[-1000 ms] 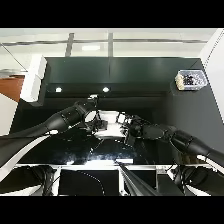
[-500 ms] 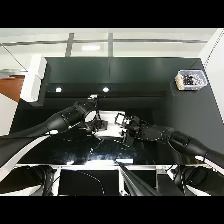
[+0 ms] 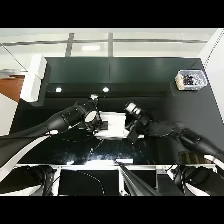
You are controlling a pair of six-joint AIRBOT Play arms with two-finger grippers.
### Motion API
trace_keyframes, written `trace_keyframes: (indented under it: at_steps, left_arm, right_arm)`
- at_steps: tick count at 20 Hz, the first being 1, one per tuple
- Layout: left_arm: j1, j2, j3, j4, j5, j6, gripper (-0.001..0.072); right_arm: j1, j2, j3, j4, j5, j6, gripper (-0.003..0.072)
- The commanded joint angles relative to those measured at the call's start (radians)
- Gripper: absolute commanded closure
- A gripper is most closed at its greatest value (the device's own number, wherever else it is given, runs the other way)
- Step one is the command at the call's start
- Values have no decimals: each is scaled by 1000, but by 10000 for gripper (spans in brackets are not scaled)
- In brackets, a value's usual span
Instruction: Fold the box and place the chain.
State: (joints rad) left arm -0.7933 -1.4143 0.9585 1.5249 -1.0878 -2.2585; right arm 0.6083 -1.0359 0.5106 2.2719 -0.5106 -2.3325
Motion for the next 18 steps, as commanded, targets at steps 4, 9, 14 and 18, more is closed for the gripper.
trace_keyframes:
  at_steps: [4, 9, 14, 18]
  left_arm:
    - [1, 1, 0, 3, -15, 0, 680]
    - [2, 0, 0, 7, -5, 0, 680]
    - [2, 0, 0, 6, -3, 0, 680]
    - [2, 0, 0, 3, 5, 0, 680]
  right_arm:
    - [-463, 248, 25, -146, -552, 524, 666]
    - [-661, 230, -131, -134, -506, 840, 667]
    - [-456, 100, -229, 133, -291, 786, 667]
    - [-281, 11, -212, 249, -126, 788, 666]
